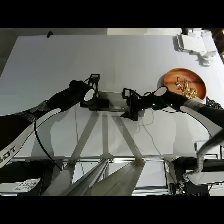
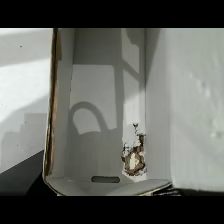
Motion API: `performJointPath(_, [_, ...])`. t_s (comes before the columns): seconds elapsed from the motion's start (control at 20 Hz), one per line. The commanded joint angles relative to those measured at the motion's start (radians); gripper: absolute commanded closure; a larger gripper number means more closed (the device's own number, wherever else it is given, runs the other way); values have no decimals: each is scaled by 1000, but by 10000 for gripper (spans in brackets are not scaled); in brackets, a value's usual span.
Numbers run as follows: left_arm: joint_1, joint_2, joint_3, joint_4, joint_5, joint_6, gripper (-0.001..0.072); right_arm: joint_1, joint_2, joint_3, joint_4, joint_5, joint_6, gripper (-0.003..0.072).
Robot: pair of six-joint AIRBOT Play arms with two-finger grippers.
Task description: Fold the box and place the chain.
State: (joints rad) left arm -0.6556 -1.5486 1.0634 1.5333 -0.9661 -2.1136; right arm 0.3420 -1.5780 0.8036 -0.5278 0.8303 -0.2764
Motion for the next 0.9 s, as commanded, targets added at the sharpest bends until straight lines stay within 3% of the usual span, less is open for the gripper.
performJointPath(0.0, [-1, 29, 1, -7, -4, 15, 372, 0, 1, 0, 2, -4, 6, 212])
performJointPath(0.15, [11, 106, 0, -55, -47, 178, 371, 0, 1, 0, 2, -4, 6, 212])
performJointPath(0.3, [63, 173, 0, -204, -88, 417, 371, 0, 1, 0, 2, -3, 6, 212])
performJointPath(0.45, [173, 185, -5, -396, -114, 769, 353, 0, 1, 0, 2, -4, 6, 212])
performJointPath(0.6, [350, 185, -14, -603, -146, 1133, 349, 0, 1, 0, 2, -4, 6, 212])
performJointPath(0.7, [454, 179, -14, -719, -146, 1396, 139, 0, 1, 0, 2, -4, 6, 212])
performJointPath(0.85, [547, 119, -14, -805, -162, 1782, 110, 0, 1, 0, 2, -4, 6, 212])
